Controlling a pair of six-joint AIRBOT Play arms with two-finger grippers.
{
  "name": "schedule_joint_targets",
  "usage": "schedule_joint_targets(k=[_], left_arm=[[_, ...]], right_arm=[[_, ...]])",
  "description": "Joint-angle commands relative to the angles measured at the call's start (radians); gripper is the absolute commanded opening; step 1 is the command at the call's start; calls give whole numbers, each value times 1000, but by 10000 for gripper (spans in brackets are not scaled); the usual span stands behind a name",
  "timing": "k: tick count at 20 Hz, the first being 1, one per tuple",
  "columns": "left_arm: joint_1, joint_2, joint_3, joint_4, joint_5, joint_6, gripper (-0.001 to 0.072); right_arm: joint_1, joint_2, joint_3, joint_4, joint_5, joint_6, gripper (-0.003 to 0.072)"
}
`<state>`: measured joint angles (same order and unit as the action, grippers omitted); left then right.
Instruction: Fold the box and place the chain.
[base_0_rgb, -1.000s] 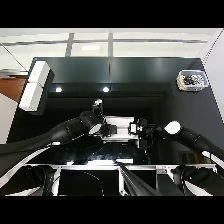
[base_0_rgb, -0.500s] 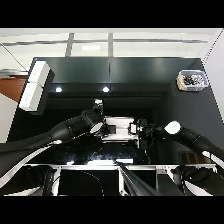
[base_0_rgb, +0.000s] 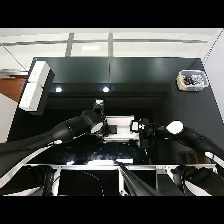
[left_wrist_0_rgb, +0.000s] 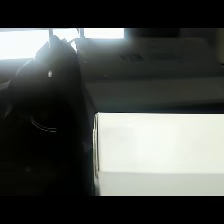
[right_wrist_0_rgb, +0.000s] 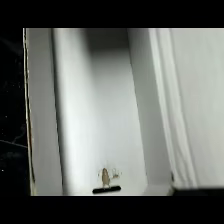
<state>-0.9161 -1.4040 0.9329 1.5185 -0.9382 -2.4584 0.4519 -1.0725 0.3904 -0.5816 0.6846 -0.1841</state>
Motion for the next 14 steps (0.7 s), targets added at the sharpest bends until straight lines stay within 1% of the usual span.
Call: schedule_joint_targets(k=[1, 3, 4, 8, 10, 11, 12, 13, 14], left_arm=[[0, 4, 1, 16, -34, 1, 31], [0, 4, 1, 39, -61, 1, 31], [0, 4, 1, 45, -66, 1, 31], [0, 1, 0, 53, -57, 1, 31], [0, 1, 1, 54, -57, 1, 31], [0, 1, 1, 53, -57, 1, 31], [0, 1, 1, 53, -57, 1, 31], [0, 1, 1, 53, -57, 1, 32], [0, 1, 1, 53, -56, 1, 31]], right_arm=[[-36, 81, 10, -134, 109, 100, 717], [-46, 130, 10, -216, 122, 126, 716], [-47, 134, 10, -219, 119, 125, 716], [-45, 98, 10, -176, 112, 116, 709], [-45, 72, 10, -124, 107, 72, 705], [-45, 66, 10, -78, 97, 34, 602], [-45, 66, 10, -37, 80, 12, 534], [-45, 66, 10, 4, 61, 11, 532], [-45, 66, 10, 21, 60, 11, 361]])
